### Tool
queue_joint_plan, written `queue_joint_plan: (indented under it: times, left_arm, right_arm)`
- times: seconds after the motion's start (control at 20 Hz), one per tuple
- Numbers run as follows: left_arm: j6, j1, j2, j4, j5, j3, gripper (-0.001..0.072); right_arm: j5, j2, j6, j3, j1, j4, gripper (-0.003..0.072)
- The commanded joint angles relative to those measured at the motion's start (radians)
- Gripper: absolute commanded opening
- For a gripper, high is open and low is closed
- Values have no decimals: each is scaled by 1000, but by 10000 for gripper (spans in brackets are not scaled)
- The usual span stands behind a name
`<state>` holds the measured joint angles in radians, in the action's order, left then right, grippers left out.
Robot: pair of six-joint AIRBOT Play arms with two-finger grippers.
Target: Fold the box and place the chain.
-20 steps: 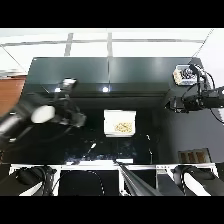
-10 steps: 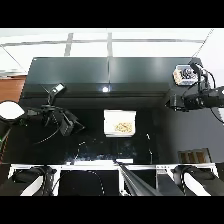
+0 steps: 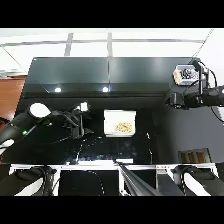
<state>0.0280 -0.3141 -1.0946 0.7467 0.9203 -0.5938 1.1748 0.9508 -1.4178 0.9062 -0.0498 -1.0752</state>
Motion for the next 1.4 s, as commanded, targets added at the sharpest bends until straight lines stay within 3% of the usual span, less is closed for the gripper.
queue_joint_plan:
  times: [0.0, 0.2, 0.6, 1.05, 1.35]
  left_arm:
    - [-89, -31, -102, -27, -46, 2, 714]
    - [-317, -39, -164, -237, 5, 1, 714]
    - [-315, -121, -272, -263, -32, -68, 714]
    - [-283, -121, -299, -261, -70, -90, 713]
    - [-338, -196, -313, -236, -80, -110, 702]
  right_arm:
    - [-5, 0, -3, 0, 0, 1, 276]
    - [-5, 0, -2, 0, 0, 1, 276]
    - [-4, 0, -2, 0, 0, 1, 275]
    - [8, 0, -2, 0, 1, 1, 275]
    - [6, 2, 7, 0, 3, 1, 276]
